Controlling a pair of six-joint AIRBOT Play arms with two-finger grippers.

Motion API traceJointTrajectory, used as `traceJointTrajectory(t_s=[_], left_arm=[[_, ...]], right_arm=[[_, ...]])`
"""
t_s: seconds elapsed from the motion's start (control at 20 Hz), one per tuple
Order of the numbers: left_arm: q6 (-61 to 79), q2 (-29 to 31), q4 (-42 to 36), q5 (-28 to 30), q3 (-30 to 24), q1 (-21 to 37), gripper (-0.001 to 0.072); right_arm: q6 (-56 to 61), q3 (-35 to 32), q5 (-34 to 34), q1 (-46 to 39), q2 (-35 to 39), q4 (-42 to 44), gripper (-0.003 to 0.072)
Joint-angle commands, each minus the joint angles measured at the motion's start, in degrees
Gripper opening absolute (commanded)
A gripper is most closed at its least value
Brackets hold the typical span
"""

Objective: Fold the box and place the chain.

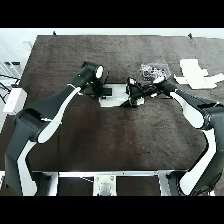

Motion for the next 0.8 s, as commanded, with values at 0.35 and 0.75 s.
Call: traceJointTrajectory(t_s=[0.35, 0.75], left_arm=[[-2.7, -3.3, 2.6, -5.6, 4.4, -0.6, 0.0286], [-2.8, -4.0, 3.0, -5.5, 4.9, -0.8, 0.0275]], right_arm=[[0.0, 0.0, 0.0, 0.0, 0.0, 0.0, 0.0575], [0.0, 0.0, 0.0, 0.0, 0.0, 0.0, 0.0575]])
